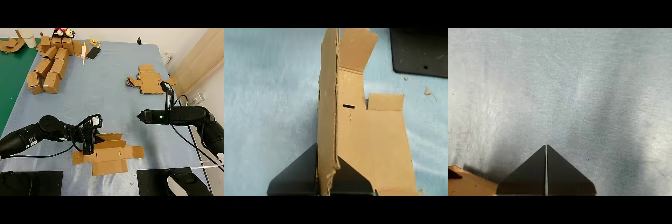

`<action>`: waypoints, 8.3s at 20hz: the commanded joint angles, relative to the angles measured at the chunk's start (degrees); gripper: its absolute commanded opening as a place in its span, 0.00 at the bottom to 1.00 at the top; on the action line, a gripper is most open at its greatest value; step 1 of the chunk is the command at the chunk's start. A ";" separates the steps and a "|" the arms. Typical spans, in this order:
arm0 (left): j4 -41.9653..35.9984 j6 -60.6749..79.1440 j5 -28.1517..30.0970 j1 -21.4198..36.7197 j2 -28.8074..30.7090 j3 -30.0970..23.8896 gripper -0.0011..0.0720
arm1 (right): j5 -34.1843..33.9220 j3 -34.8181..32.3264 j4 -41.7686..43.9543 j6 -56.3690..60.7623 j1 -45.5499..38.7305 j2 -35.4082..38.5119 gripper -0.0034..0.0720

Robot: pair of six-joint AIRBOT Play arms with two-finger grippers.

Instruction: Fold the box.

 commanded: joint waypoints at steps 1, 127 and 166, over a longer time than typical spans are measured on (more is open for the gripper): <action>-6.88 10.47 2.54 -0.70 -0.17 -0.26 0.03 | 0.15 0.07 0.02 0.66 -0.02 0.00 0.07; -3.02 5.49 -4.55 0.35 -4.70 -1.73 0.03 | -14.64 -4.87 -12.57 19.04 15.98 18.73 0.05; -3.02 5.49 -4.57 0.35 -4.70 -1.73 0.03 | -0.50 -12.70 -71.14 62.60 99.73 -7.89 0.54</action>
